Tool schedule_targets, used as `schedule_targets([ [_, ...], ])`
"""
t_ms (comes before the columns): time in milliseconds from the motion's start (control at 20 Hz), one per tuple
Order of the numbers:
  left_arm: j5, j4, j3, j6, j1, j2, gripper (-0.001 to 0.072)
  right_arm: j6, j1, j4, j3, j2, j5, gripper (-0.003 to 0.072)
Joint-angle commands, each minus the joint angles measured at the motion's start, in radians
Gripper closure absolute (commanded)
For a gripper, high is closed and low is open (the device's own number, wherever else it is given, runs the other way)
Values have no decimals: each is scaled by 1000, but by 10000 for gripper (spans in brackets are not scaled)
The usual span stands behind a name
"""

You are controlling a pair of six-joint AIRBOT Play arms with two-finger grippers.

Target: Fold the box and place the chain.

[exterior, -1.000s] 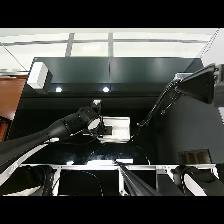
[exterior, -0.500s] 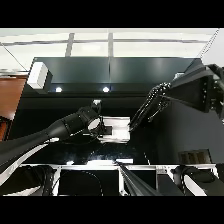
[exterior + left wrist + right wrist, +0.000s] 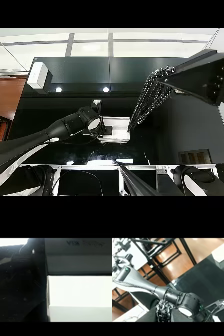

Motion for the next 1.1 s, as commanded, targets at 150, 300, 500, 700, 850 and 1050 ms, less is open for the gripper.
schedule_targets([
  [150,0,0,0,0,1,0,684,0,53,-63,-50,-1,-17,684],
  [300,0,0,0,0,1,0,684,0,95,-101,-124,-1,-56,683],
  [500,0,0,0,0,1,0,683,0,103,-123,-224,-1,-60,683],
  [700,0,0,0,0,1,0,684,0,103,-138,-327,-1,-64,683],
  [850,0,0,0,0,1,0,684,0,103,-137,-415,-2,-90,683],
  [1050,0,0,0,0,1,0,684,0,175,-137,-516,-2,-216,684],
])
